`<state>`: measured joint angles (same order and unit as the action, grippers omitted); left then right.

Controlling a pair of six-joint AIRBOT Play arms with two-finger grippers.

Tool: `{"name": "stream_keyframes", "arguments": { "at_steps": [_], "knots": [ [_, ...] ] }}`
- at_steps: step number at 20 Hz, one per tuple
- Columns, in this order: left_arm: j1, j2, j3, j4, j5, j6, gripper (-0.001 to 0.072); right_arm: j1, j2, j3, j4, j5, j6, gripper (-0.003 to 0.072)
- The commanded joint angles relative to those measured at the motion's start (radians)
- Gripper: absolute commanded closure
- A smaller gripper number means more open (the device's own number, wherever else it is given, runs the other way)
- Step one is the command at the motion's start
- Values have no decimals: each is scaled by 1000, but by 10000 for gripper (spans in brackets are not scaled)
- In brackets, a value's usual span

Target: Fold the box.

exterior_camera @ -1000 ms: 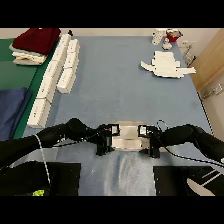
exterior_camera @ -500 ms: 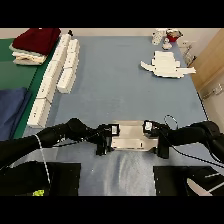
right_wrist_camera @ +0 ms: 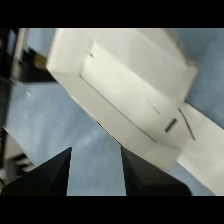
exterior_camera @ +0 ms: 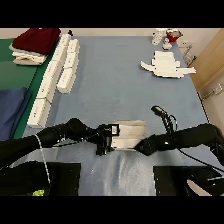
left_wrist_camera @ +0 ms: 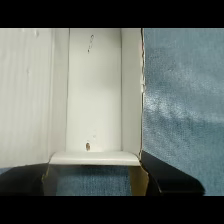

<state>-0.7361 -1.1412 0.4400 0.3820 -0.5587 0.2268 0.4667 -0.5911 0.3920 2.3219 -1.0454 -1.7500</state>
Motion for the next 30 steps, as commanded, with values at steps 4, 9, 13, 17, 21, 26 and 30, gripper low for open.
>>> {"name": "stream_keyframes", "arguments": {
  "at_steps": [4, 9, 13, 17, 21, 26, 30],
  "knots": [
    [1, 0, 0, 0, 1, 0, 175, 84, -87, 5, 132, 501, 265, 350],
    [1, 0, 1, 0, 1, 0, 175, 56, -251, 5, 75, 520, 265, 350],
    [1, 0, 0, 0, 1, 0, 175, 59, -369, 5, 75, 517, 256, 350],
    [1, 0, 1, 0, 1, 0, 175, 59, -380, 12, 76, 515, 237, 350],
    [1, 0, 1, 0, 1, 0, 175, 58, -377, 56, 74, 485, 174, 350],
    [1, 0, 0, 0, 1, 0, 175, 59, -267, 161, -106, 290, 89, 350],
    [1, 0, 1, 0, 1, 0, 175, 59, -116, 190, -356, 25, -95, 350]
  ]
}}
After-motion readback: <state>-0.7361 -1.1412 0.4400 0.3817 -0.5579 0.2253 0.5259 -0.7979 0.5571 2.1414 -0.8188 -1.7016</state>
